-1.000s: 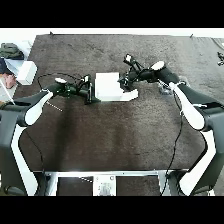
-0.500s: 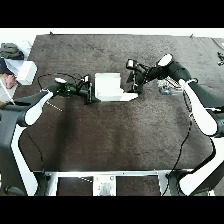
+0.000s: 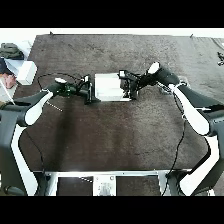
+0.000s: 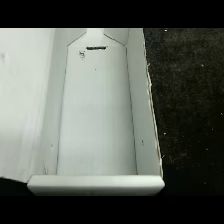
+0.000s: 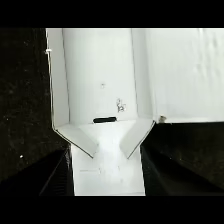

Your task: Fold the box and place the chain.

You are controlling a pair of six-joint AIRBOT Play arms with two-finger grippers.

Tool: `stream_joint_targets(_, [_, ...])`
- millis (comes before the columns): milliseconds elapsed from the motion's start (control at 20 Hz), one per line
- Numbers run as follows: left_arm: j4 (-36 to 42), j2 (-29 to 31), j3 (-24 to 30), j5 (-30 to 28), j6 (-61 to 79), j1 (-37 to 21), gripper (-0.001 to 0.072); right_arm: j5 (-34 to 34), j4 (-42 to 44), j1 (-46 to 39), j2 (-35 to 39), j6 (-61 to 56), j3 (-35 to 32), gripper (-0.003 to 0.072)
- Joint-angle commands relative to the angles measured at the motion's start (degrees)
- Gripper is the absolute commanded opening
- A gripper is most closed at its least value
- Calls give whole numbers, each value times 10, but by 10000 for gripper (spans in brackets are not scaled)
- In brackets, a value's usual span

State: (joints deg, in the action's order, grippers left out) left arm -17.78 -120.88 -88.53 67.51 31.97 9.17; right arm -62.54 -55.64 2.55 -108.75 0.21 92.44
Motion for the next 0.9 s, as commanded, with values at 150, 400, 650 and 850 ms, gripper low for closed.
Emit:
stream_joint_targets(150, [0,0,0,0,0,0,234,11,2,15,-4,0,-1,263])
stream_joint_targets(400, [0,0,0,0,0,0,235,24,56,16,-4,2,-1,263])
stream_joint_targets(650, [0,0,0,0,0,0,235,24,58,30,-6,13,-2,264])
stream_joint_targets(850, [0,0,0,0,0,0,234,29,57,34,-15,17,-2,265])
